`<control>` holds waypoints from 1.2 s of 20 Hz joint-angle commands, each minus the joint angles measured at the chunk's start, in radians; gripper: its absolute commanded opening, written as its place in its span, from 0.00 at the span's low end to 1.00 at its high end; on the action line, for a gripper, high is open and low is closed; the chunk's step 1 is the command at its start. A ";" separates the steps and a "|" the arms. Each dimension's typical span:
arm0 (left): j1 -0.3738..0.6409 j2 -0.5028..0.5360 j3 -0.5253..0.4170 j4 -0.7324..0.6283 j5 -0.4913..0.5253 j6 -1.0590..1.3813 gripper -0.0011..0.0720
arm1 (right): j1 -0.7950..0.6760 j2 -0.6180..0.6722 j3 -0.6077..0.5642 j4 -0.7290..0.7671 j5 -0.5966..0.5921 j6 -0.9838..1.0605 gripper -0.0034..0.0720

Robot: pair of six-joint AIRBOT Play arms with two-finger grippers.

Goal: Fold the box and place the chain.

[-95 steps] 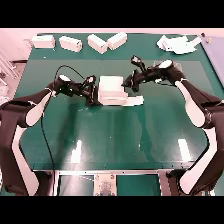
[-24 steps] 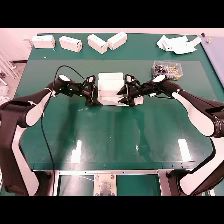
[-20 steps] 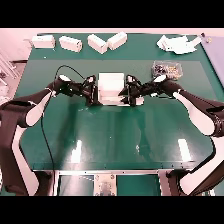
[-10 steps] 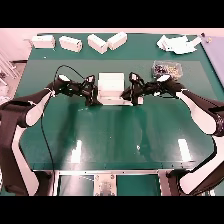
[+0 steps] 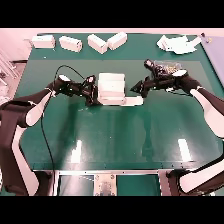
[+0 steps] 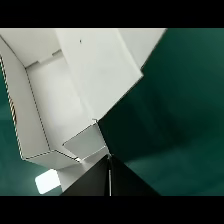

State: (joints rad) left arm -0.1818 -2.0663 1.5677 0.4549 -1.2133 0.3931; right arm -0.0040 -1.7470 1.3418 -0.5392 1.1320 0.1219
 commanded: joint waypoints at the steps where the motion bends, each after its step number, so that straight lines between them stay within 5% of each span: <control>1: 0.000 0.000 0.001 0.000 0.002 0.000 0.66 | -0.032 0.063 0.001 -0.020 0.000 0.300 0.05; 8: 0.000 0.000 0.001 0.000 0.002 0.000 0.66 | -0.113 0.077 -0.020 -0.320 -0.011 0.761 0.05; 17: 0.000 0.000 0.001 0.000 0.002 0.000 0.66 | -0.123 0.077 -0.145 -0.314 -0.014 0.810 0.05; 24: 0.000 0.000 0.001 0.000 0.001 0.000 0.66 | -0.009 0.076 -0.174 -0.299 -0.148 0.809 0.05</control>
State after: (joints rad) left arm -0.1818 -2.0659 1.5677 0.4549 -1.2118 0.3935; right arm -0.0563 -1.6699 1.1759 -0.8444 1.0412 0.9291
